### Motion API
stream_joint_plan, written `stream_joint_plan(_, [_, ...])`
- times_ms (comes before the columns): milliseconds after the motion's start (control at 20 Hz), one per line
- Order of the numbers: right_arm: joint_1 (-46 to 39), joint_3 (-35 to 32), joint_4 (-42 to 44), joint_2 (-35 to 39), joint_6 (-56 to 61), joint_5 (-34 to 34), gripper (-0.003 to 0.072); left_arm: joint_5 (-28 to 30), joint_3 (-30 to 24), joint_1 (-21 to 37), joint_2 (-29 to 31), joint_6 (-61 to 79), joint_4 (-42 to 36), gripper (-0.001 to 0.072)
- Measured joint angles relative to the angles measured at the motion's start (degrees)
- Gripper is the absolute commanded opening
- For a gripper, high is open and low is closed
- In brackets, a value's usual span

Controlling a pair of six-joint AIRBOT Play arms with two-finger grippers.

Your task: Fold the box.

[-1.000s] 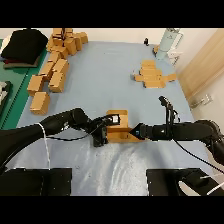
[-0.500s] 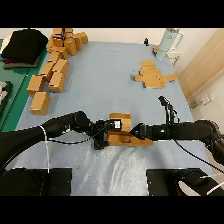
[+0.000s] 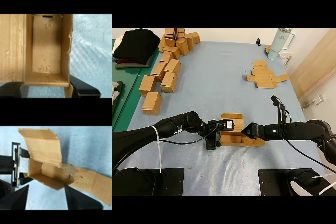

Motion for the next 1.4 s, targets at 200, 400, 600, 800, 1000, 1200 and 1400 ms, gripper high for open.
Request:
stream_joint_plan(200, [0.0, 0.0, 0.0, -0.8, 4.5, 2.5, 0.0004, -0.1, 0.0, 0.0, 0.0, 0.1, 0.0, 0.0411])
stream_joint_plan(400, [0.9, 0.2, 4.4, -4.9, 3.0, 4.4, 0.0003, -0.1, 0.1, 0.0, 0.0, 0.1, 0.0, 0.0412])
stream_joint_plan(600, [1.5, 4.0, 9.5, -13.5, -6.5, 5.9, 0.0003, -0.1, 0.1, 0.0, 0.0, 0.1, 0.0, 0.0412])
stream_joint_plan(800, [1.7, 10.7, 11.1, -24.9, -16.5, 6.1, 0.0003, -0.1, 0.1, 0.0, 0.0, 0.1, 0.0, 0.0412])
stream_joint_plan(1000, [1.8, 13.5, 11.3, -34.3, -24.7, 4.8, 0.0003, -0.1, 0.1, 0.0, 0.0, 0.1, 0.0, 0.0412])
stream_joint_plan(1200, [1.8, 14.2, 11.3, -39.3, -31.7, 3.2, 0.0003, -0.1, 0.1, 0.0, 0.0, 0.1, 0.0, 0.0412])
stream_joint_plan(1400, [1.8, 14.5, 11.3, -40.4, -36.6, 2.3, 0.0003, 0.0, 0.1, 0.0, 0.0, 0.1, 0.0, 0.0412])
